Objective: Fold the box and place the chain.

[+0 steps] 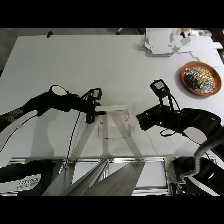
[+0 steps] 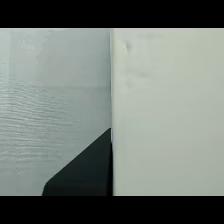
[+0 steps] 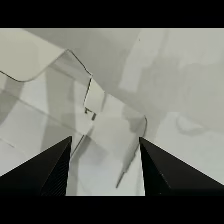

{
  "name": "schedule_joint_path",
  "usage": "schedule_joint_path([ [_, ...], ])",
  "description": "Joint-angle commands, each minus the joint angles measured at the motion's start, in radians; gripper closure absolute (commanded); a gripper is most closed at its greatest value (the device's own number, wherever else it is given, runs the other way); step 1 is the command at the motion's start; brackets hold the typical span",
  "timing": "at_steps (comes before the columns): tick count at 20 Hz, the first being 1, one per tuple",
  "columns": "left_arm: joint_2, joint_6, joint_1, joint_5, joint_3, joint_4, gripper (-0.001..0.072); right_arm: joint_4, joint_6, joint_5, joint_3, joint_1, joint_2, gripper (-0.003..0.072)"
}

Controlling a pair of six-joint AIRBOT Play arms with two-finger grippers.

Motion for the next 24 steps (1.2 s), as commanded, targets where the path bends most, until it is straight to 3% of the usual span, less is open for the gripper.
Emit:
schedule_joint_path([
  [1,0.001,0.027,-0.022,0.066,0.000,0.033,0.0707,-0.021,-0.007,0.027,0.006,0.001,0.000,0.0214],
  [15,0.000,0.013,-0.084,0.163,0.000,0.034,0.0706,-0.063,-0.007,0.036,0.006,0.001,0.000,0.0214],
  [24,0.000,0.012,-0.085,0.165,0.000,0.034,0.0698,-0.063,-0.008,0.042,0.006,0.001,0.000,0.0214],
])
